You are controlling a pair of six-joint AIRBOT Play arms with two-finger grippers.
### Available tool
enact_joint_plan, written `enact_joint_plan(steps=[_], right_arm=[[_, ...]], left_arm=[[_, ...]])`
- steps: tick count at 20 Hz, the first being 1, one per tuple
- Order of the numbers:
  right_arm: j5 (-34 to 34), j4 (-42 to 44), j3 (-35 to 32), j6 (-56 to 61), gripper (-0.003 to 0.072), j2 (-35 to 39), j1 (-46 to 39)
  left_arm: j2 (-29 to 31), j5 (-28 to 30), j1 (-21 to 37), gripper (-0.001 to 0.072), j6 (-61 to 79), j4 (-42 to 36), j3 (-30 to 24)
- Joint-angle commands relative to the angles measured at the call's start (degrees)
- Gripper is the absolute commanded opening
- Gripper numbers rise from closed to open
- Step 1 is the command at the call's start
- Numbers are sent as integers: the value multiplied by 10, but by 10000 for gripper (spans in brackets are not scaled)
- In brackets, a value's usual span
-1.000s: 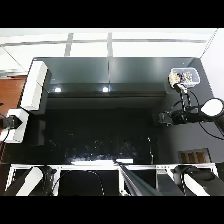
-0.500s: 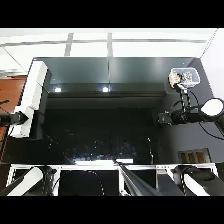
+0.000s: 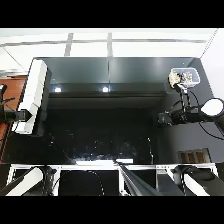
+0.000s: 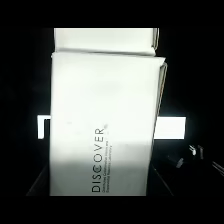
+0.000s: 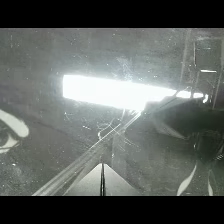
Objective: Fold the box and place the chain.
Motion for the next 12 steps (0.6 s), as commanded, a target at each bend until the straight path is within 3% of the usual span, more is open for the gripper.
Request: enact_joint_plan(steps=[1,2,3,5,8,11,12], right_arm=[[0,5,0,2,11,0,0],[0,8,0,2,11,0,0],[0,11,0,2,11,0,0],[0,12,0,2,11,0,0],[-5,12,0,1,11,0,0],[-8,18,0,-3,11,0,1],[-6,22,1,-16,11,0,2]], left_arm=[[-11,4,-8,474,1,1,0],[-12,6,-8,636,1,-1,0],[-12,5,-8,710,-3,-3,4],[-10,-15,-8,710,-31,-2,33],[-5,-79,-10,710,-76,-10,122],[4,-137,-14,692,-170,-76,217],[7,-151,-19,554,-203,-94,243]])
